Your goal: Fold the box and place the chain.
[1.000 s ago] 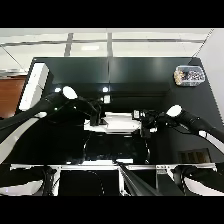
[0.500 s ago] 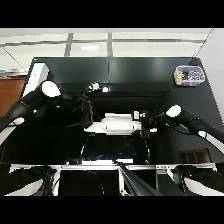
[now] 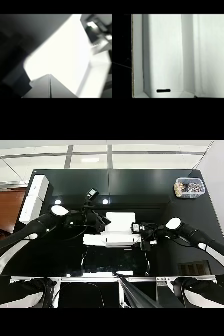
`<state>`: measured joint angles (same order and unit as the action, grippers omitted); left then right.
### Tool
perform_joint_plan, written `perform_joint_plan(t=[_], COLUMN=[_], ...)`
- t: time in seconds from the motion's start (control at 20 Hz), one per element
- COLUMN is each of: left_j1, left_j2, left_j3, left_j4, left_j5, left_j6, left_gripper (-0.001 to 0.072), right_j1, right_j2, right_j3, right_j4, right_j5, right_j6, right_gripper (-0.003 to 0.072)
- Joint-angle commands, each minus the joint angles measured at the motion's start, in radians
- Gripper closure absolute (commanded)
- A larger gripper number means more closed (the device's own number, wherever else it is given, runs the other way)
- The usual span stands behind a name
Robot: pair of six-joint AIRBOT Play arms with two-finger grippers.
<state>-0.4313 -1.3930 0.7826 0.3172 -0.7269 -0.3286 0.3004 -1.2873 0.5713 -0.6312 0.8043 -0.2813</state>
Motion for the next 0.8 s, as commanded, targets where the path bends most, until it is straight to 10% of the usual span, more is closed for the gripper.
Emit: perform_joint_plan(t=[0.0,0.1,0.3,0.75], left_j1=[-0.001,-0.003,0.023,0.212], left_j2=[-0.073,-0.099,-0.057,0.271], left_j3=[-0.005,-0.004,0.025,-0.02], left_j4=[0.039,0.046,0.108,0.388], left_j5=[-0.056,-0.169,-0.079,-0.178], left_j6=[0.006,0.008,0.007,0.103], left_gripper=[0.0683,0.0683,0.0686,0.0679], right_j1=[0.001,0.001,0.001,0.001], right_j2=[-0.001,-0.001,-0.001,-0.001], right_j3=[0.0,0.0,0.0,0.0], right_j4=[-0.001,-0.001,0.0,0.0], right_j5=[-0.002,-0.002,-0.005,-0.005], right_j6=[0.001,0.001,0.004,0.004], right_gripper=[0.0272,0.0272,0.0272,0.0272])
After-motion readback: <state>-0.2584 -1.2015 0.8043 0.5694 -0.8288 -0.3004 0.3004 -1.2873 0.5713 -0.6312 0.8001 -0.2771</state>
